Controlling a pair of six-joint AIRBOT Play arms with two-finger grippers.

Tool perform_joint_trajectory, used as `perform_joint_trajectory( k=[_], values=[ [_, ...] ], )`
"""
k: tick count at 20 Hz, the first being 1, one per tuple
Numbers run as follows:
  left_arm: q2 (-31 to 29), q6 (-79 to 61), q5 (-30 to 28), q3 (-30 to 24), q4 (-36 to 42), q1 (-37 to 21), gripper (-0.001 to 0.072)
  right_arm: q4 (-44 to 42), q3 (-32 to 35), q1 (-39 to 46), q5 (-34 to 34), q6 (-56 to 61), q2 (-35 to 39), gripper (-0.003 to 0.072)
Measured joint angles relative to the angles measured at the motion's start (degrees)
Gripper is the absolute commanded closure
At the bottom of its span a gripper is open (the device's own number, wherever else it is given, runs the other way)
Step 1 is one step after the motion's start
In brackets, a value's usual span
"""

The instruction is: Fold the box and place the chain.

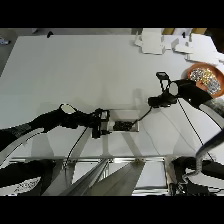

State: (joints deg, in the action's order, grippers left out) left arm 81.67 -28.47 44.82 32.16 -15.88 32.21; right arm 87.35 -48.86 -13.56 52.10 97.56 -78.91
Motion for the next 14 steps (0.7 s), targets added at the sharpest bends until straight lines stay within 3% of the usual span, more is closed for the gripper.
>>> perform_joint_trajectory(
  k=[14],
  values=[
    [0.0,0.0,0.0,0.0,0.0,0.0,0.0454,-0.1,0.0,0.0,-1.1,2.1,0.1,0.0416]
  ],
)
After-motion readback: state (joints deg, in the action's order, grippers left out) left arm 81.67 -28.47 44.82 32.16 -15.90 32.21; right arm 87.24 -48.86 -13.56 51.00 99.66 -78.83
